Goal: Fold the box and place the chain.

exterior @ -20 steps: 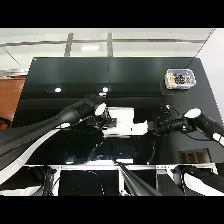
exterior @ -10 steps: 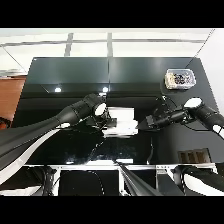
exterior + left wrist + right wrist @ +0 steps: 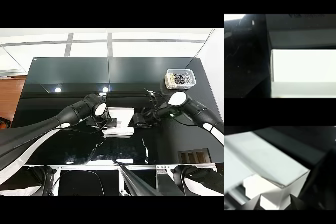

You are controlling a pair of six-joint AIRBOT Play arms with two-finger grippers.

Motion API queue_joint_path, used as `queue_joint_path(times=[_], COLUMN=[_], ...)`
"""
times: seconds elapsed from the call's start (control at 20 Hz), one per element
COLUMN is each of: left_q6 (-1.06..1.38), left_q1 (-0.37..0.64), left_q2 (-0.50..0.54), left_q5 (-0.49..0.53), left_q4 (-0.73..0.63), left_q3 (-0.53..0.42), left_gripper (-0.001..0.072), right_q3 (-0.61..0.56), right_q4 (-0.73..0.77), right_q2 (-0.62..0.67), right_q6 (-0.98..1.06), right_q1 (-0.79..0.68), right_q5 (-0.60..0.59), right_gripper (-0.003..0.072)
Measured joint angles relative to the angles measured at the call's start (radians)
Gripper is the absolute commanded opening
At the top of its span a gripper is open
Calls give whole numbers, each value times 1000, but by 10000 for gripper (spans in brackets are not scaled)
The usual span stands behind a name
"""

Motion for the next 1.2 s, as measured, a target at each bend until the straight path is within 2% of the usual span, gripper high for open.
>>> queue_joint_path(times=[0.05,0.1,0.35,0.65,1.05,1.1,1.15,1.2], left_q6=[0,0,0,0,-3,-2,-1,-1], left_q1=[0,0,0,0,0,0,0,0], left_q2=[0,0,0,0,0,0,0,0], left_q5=[0,0,0,0,0,0,0,0], left_q4=[0,0,0,0,-8,-11,-14,-17], left_q3=[0,0,0,0,0,0,0,0], left_gripper=[26,26,26,26,26,26,26,26], right_q3=[11,20,43,122,241,248,253,256], right_q4=[-46,-95,-319,-565,-662,-665,-666,-668], right_q2=[-1,-2,-17,-87,-176,-181,-185,-188], right_q6=[54,111,354,606,745,752,758,764], right_q1=[30,62,199,318,356,359,362,364], right_q5=[-16,-31,-83,-29,32,40,47,51], right_gripper=[375,310,309,308,307,286,216,182])
